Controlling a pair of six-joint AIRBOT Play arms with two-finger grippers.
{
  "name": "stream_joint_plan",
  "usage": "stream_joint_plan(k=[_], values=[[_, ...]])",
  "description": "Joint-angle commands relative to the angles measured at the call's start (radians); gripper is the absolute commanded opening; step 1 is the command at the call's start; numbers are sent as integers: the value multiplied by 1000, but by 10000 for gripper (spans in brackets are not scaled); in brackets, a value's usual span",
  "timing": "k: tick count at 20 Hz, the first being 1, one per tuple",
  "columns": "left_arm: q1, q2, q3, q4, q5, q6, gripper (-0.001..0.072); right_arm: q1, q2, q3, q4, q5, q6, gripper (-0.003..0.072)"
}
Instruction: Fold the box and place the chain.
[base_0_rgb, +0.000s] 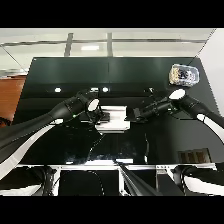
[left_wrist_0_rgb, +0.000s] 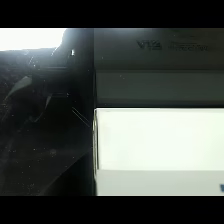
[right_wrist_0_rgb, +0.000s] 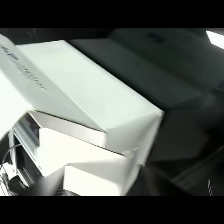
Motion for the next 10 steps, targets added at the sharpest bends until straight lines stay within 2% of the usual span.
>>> stream_joint_plan(k=[1,10], values=[[0,0,1,0,0,0,28,62,-1,31,-25,-35,56,408],[0,0,1,0,0,0,28,211,-1,153,-386,-91,402,407]])
